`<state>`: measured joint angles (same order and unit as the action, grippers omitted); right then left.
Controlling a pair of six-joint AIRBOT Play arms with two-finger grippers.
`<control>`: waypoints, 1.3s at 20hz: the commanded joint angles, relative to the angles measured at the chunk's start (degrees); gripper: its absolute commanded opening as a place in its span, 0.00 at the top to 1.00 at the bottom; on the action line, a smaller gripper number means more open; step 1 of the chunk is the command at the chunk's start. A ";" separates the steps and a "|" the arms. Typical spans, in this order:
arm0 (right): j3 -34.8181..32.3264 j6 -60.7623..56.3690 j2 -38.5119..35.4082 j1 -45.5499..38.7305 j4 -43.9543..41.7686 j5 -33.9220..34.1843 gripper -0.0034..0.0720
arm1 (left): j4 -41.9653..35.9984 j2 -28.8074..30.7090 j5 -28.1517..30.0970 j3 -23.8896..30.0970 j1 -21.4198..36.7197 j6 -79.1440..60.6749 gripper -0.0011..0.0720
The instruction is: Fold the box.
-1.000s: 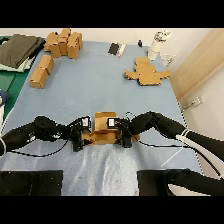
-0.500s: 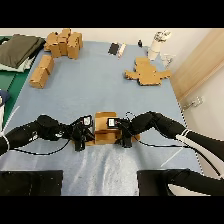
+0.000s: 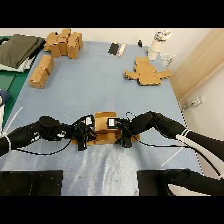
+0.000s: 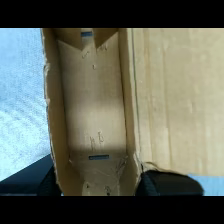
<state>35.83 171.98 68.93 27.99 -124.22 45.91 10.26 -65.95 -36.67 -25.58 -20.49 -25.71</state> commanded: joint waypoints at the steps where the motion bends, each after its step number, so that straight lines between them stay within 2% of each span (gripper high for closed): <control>1: 0.04 -0.02 0.02 -0.02 -0.04 0.00 0.26 | -0.44 -0.13 -0.42 -0.02 -0.26 -0.42 0.80; 4: 0.04 -0.02 0.04 -0.02 -0.02 0.00 0.26 | -0.44 -0.13 -0.42 -0.02 -0.26 -0.39 0.79; 5: 0.04 -0.02 0.04 -0.02 -0.02 0.00 0.26 | -0.44 -0.13 -0.46 -0.02 -0.26 -0.39 0.55; 6: 0.04 -0.02 0.02 -0.02 -0.04 0.00 0.26 | -0.44 -0.13 -0.46 -0.02 -0.26 -0.39 0.23; 12: 0.04 -0.02 0.04 -0.02 -0.04 0.00 0.26 | -0.44 -0.13 -0.57 -0.02 -0.24 -0.39 0.22; 13: 0.04 -0.02 0.04 -0.02 -0.04 0.00 0.26 | -0.42 -0.13 -0.37 -0.02 -0.24 -0.33 0.27; 15: 0.04 -0.02 0.04 -0.02 -0.02 0.00 0.26 | 1.01 0.09 2.19 -0.09 -0.22 3.10 0.79; 16: 0.04 -0.02 0.04 -0.02 -0.04 0.00 0.26 | 3.28 0.68 4.31 -0.09 -0.13 7.61 0.84; 19: 0.04 -0.02 0.04 -0.02 -0.04 0.00 0.26 | 18.86 6.01 9.51 -0.09 1.03 28.09 0.84; 22: 0.04 -0.02 0.04 -0.02 -0.02 0.00 0.26 | 31.28 15.50 8.98 -0.09 5.77 58.16 0.84; 23: 0.04 -0.02 0.02 -0.02 -0.02 0.00 0.26 | 33.88 18.88 7.56 -0.09 7.82 68.15 0.97; 26: 0.04 -0.02 0.04 -0.02 -0.04 0.00 0.26 | 43.93 26.91 -2.36 -0.02 15.06 92.98 0.97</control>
<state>35.83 171.94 68.93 27.99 -124.25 45.91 42.00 -46.15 -32.36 -25.65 -10.96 38.50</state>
